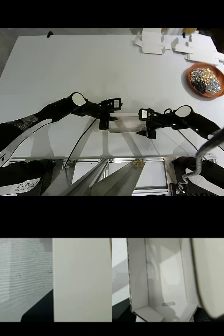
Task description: Fold the box and place the chain.
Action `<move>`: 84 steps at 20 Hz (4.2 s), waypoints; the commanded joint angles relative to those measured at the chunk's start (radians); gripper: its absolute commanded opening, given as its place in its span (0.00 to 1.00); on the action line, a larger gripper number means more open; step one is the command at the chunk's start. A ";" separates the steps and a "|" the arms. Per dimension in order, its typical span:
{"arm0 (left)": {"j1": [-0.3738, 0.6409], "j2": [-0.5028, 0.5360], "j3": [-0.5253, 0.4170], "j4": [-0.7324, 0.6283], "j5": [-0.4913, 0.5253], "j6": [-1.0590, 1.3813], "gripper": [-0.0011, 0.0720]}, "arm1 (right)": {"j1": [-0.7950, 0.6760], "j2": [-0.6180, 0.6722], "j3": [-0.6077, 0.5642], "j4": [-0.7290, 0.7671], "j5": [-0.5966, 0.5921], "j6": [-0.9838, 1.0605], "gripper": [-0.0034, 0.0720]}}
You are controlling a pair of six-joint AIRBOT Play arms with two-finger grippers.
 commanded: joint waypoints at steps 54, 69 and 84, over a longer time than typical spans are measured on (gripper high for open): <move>-0.011 0.385 0.000 0.475 -0.406 -0.544 0.02 | 0.000 -0.045 0.000 0.018 -0.026 -0.039 0.49; -0.160 0.199 -0.001 0.359 0.393 -0.634 0.02 | 0.000 -0.045 0.000 0.018 -0.026 -0.039 0.49; -0.043 0.309 -0.001 0.380 0.102 -0.633 0.03 | 0.000 -0.045 0.000 0.018 -0.026 -0.039 0.49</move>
